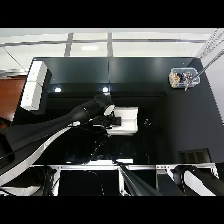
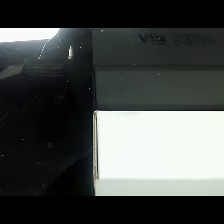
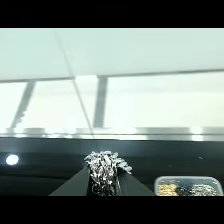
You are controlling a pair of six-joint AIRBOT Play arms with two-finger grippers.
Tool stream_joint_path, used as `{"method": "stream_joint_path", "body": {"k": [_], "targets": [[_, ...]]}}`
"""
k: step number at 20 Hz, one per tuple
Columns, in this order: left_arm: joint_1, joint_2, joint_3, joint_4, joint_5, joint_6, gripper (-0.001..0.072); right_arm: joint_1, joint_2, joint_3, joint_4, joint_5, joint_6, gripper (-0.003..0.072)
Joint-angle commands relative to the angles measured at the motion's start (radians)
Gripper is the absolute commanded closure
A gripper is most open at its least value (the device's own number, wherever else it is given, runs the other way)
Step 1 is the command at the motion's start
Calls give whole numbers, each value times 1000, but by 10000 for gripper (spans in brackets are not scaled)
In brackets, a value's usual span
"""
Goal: Fold the box and place the chain.
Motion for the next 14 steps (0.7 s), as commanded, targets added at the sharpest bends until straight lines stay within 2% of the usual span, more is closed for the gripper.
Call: {"method": "stream_joint_path", "body": {"k": [1,5,9,11,14], "targets": [[0,0,0,0,1,0,685,53,56,-2,56,50,-46,676],[0,0,0,0,1,0,685,123,84,-53,54,85,-59,676],[0,0,0,0,1,0,685,204,94,-129,69,212,-70,676],[0,0,0,0,1,0,685,222,95,-179,153,281,-85,676],[0,0,0,0,1,0,685,224,95,-292,321,311,-124,676]]}}
